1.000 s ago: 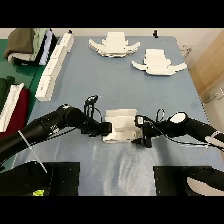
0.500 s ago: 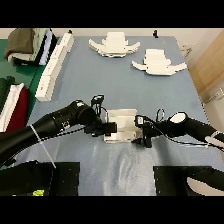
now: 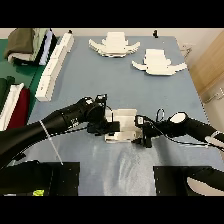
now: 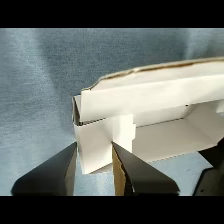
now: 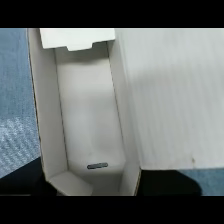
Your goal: Fold the box.
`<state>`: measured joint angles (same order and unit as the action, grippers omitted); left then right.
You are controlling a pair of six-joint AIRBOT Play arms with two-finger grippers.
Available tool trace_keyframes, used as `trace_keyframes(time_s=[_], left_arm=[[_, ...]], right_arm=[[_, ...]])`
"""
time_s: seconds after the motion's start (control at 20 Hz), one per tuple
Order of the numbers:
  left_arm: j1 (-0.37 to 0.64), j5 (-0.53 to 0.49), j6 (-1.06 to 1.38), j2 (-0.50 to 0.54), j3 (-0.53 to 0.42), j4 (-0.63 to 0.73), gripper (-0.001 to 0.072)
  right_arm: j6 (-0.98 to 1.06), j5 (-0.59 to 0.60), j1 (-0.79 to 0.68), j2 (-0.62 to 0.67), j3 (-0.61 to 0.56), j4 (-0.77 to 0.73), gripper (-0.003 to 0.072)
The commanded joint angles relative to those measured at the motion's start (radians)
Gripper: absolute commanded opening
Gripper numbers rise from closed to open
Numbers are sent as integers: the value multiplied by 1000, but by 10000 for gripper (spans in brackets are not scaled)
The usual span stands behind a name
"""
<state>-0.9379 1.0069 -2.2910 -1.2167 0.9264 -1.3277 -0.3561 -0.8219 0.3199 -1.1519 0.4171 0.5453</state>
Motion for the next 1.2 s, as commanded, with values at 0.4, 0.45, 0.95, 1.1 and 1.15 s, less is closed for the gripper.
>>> trace_keyframes(time_s=[0.4,0.45,0.95,1.1,1.15], left_arm=[[-4,105,-14,-108,91,-5,348],[-4,106,-14,-117,97,-6,347],[-4,187,-15,-222,188,-64,347],[-4,187,-42,-225,190,-84,336],[-4,187,-44,-225,190,-89,209]], right_arm=[[0,0,0,0,0,0,542],[0,0,0,0,0,0,542],[0,0,0,0,0,0,543],[0,0,0,0,0,0,542],[0,0,0,0,0,0,542]])
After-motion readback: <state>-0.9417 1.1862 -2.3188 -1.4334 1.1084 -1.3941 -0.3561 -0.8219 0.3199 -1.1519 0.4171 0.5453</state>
